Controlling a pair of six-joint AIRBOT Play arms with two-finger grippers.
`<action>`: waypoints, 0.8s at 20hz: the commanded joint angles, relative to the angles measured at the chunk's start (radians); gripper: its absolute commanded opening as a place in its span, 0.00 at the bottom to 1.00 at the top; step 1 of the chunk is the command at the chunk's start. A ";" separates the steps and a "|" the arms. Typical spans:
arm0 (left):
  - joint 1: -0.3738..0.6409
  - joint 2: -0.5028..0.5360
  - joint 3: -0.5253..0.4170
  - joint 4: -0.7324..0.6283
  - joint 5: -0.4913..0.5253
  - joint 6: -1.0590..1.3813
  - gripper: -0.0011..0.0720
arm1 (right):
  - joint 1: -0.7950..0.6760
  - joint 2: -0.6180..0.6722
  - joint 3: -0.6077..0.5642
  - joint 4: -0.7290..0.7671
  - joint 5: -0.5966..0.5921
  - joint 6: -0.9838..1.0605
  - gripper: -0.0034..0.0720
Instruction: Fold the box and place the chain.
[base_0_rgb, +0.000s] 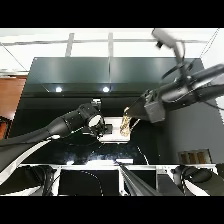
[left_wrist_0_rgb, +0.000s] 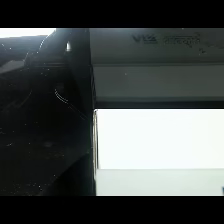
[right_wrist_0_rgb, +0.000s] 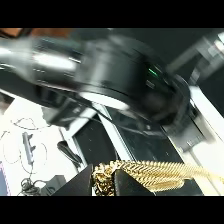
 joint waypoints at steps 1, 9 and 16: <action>0.001 0.000 0.000 0.000 0.000 0.000 0.05 | 0.009 0.000 -0.180 -0.027 -0.113 0.000 0.05; 0.001 0.000 0.000 0.000 0.000 0.000 0.05 | 0.102 -0.037 -0.438 -0.051 -0.375 -0.005 0.05; 0.001 0.000 0.000 0.000 0.000 0.000 0.05 | 0.058 -0.039 -0.428 -0.154 -0.330 -0.041 0.59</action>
